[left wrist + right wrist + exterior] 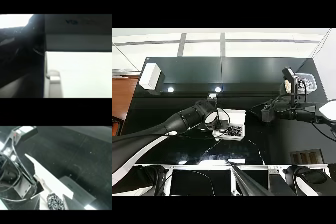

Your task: Fold the box and place the chain.

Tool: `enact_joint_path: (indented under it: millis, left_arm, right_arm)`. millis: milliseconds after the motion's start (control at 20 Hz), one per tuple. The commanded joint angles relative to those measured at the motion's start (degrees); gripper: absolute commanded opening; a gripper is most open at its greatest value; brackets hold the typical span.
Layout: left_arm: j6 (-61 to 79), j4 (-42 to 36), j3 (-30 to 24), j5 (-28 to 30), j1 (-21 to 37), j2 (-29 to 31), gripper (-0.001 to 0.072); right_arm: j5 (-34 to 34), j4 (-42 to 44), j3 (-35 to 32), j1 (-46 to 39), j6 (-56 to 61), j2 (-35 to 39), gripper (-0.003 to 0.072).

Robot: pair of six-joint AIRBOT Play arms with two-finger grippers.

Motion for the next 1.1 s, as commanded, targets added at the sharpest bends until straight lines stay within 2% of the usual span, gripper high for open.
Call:
enact_joint_path:
  millis: [0,200,300,400,500,600,700,750,800,850,900,1000,1050]
  left_arm:
    - [5.25,-0.92,2.97,-1.92,0.09,1.38,0.0600]
    - [22.84,-0.20,3.21,-8.24,0.20,10.51,0.0600]
    - [30.73,3.69,2.69,-15.32,1.42,15.12,0.0600]
    - [33.46,10.10,-0.87,-18.67,5.75,19.65,0.0600]
    - [35.82,8.81,-6.62,-17.38,16.04,22.91,0.0600]
    - [38.56,-1.92,-12.52,-12.66,29.07,23.15,0.0600]
    - [51.28,-24.41,-19.78,-4.55,41.97,22.80,0.0600]
    - [63.82,-38.07,-23.52,-2.14,47.10,22.53,0.0600]
    - [78.49,-48.17,-26.18,-2.40,50.42,22.21,0.0600]
    - [93.81,-54.03,-28.00,-4.09,52.24,21.99,0.0604]
    - [106.38,-55.80,-28.98,-5.73,52.26,21.99,0.0719]
    - [124.30,-54.18,-29.20,-6.71,49.62,21.97,0.0720]
    - [131.03,-52.72,-29.20,-5.44,47.45,21.97,0.0720]
  right_arm:
    - [1.79,-0.13,-0.02,-0.83,0.11,-0.02,0.0339]
    - [2.97,-0.15,-0.02,-0.85,0.11,-0.02,0.0339]
    - [3.56,-0.15,-0.02,-0.85,0.13,-0.02,0.0339]
    - [3.50,-0.15,-0.02,-0.83,0.11,-0.02,0.0340]
    - [3.52,-0.15,-0.02,-0.83,0.28,-0.02,0.0339]
    - [3.52,-0.15,-0.04,-0.83,0.61,-0.04,0.0340]
    - [3.54,-0.15,-0.02,-0.85,1.44,-0.02,0.0339]
    - [3.54,-0.13,-0.04,-0.83,1.88,-0.04,0.0339]
    - [3.52,-0.13,-0.02,-0.83,2.19,-0.04,0.0339]
    - [3.54,-0.13,-0.04,-0.83,2.19,-0.04,0.0340]
    - [3.54,-0.15,-0.04,-0.83,2.19,-0.04,0.0339]
    - [3.54,-0.13,-0.04,-0.83,2.21,-0.04,0.0339]
    - [3.54,-0.15,-0.02,-0.83,2.19,-0.04,0.0339]
